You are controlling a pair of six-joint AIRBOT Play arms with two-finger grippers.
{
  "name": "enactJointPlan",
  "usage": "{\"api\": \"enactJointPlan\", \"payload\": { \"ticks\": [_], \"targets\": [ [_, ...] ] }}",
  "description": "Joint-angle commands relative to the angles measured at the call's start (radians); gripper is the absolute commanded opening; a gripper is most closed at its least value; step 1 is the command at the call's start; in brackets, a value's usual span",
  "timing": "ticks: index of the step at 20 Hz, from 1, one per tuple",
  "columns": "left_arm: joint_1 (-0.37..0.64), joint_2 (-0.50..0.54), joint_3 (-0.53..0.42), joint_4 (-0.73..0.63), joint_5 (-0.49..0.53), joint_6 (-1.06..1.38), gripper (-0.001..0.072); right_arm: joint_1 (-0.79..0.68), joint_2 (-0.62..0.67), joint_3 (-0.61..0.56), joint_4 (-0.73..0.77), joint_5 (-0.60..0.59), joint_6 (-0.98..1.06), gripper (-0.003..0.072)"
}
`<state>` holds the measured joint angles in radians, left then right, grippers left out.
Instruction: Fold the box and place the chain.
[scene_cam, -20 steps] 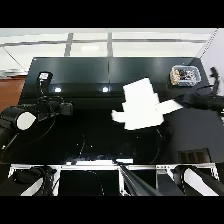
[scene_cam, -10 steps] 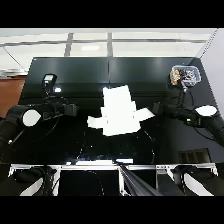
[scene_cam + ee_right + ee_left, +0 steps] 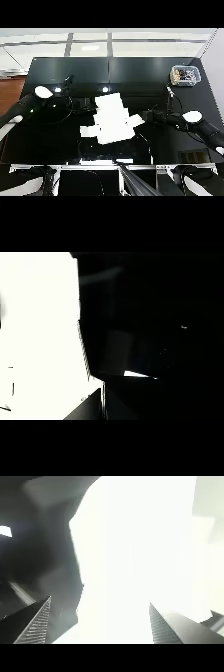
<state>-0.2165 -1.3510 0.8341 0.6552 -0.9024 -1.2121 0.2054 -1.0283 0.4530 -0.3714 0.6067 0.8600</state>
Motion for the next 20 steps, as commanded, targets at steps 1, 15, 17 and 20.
{"api": "enactJointPlan", "payload": {
  "ticks": [1,15,17,20],
  "targets": [
    [0.012,-0.14,0.085,-0.035,-0.103,0.02,0.0698,0.022,0.001,-0.002,0.001,-0.008,0.0,0.0017],
    [-0.008,-0.349,0.17,-0.155,-0.455,0.347,0.0494,0.022,0.001,-0.002,0.001,-0.005,0.0,0.0017],
    [-0.02,-0.366,0.206,-0.134,-0.486,0.353,0.0493,0.022,0.001,-0.002,0.001,-0.005,0.0,0.0017],
    [-0.042,-0.402,0.262,-0.104,-0.533,0.375,0.0488,0.022,0.001,-0.002,0.001,-0.005,0.0,0.0017]
  ]
}}
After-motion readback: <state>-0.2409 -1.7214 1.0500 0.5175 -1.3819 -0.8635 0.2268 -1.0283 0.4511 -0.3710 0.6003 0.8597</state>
